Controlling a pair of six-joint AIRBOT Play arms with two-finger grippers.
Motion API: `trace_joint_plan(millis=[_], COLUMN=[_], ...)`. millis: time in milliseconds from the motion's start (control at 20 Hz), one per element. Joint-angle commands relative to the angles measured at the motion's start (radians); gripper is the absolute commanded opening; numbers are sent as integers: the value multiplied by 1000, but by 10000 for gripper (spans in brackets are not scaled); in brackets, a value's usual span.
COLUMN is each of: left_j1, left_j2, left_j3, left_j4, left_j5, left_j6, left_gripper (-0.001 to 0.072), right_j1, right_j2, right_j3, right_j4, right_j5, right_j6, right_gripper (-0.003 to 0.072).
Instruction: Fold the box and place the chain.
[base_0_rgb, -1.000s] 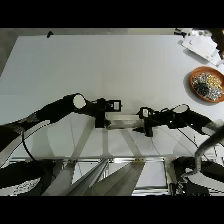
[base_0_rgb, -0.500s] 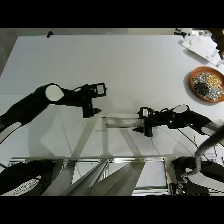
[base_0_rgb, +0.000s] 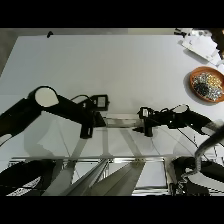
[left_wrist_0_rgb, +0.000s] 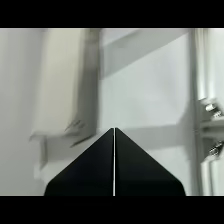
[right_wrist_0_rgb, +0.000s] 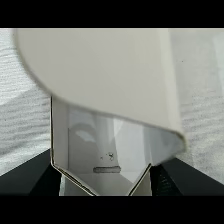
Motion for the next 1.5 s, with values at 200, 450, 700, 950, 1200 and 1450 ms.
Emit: trace_joint_plan(millis=[200, 450, 700, 950, 1200, 1450], left_j1=[-274, -209, -128, -104, -97, -93], left_j2=[-171, -189, -288, -396, -412, -348], left_j3=[0, 0, 8, 37, 60, 112], left_j4=[-109, -153, -153, -153, -157, -131], left_j5=[615, 874, 768, 562, 535, 547], left_j6=[-30, -59, -75, -75, -75, -75], left_gripper=[3, 2, 0, 1, 3, 8], right_j1=[0, 0, 0, 0, 0, 0], right_j2=[0, 0, 0, 0, 0, 0], right_j3=[1, 1, 1, 1, 1, 1], right_j4=[0, 0, 0, 0, 0, 0], right_j5=[0, 0, 0, 0, 1, 0], right_j6=[0, 0, 0, 0, 0, 0], right_gripper=[422, 422, 422, 422, 422, 422])
